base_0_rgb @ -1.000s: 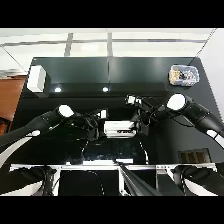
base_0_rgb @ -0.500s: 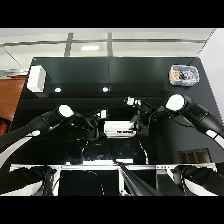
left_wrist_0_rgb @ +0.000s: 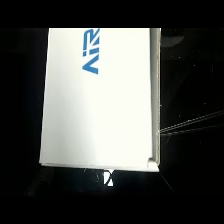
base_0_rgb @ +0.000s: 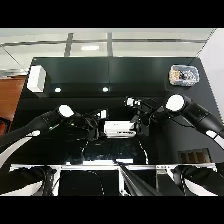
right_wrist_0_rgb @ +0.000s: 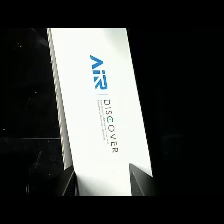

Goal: Fold the box and place the chain.

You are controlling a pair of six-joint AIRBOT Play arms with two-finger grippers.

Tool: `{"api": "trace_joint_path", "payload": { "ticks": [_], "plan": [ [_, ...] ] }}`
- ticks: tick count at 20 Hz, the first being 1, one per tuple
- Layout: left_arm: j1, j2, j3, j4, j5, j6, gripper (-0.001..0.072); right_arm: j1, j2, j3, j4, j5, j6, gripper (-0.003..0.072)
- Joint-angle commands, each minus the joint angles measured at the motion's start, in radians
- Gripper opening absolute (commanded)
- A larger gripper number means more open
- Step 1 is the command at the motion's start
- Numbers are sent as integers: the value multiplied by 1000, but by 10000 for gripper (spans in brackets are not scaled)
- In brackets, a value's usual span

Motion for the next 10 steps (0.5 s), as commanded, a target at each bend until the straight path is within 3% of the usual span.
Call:
{"api": "trace_joint_path", "payload": {
  "ticks": [1, 10],
  "plan": [
    [0, -1, 0, 0, 0, 0, 401, 1, -1, 0, 0, 3, 1, 391],
    [0, -1, 0, 0, 0, 0, 401, 1, 0, 0, 0, 23, 16, 392]
  ]
}}
